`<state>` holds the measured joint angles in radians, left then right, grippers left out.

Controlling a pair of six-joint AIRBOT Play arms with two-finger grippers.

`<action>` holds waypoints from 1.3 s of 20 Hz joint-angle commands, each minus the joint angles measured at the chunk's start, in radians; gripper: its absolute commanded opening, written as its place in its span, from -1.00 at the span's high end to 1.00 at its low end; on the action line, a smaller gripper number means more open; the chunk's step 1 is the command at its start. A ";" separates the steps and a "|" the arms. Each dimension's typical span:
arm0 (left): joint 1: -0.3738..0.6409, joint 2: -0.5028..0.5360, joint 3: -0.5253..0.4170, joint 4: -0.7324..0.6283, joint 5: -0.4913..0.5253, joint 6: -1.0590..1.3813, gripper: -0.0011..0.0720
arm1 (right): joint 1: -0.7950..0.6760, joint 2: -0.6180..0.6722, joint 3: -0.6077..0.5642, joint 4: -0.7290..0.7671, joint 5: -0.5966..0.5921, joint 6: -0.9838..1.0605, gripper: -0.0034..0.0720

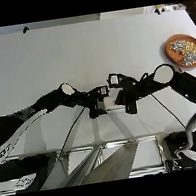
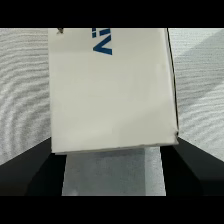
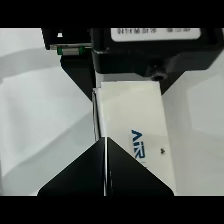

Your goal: Fold the box and place the chain.

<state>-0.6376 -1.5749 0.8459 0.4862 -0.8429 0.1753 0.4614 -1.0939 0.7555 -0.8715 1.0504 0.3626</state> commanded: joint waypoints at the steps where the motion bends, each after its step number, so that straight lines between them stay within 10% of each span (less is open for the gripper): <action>1: 0.000 0.001 0.000 0.000 0.001 0.000 0.39 | 0.001 -0.022 -0.040 0.023 -0.011 -0.029 0.87; 26: 0.000 0.001 0.000 0.000 0.001 0.000 0.39 | 0.001 -0.011 -0.112 0.212 -0.175 -0.153 0.87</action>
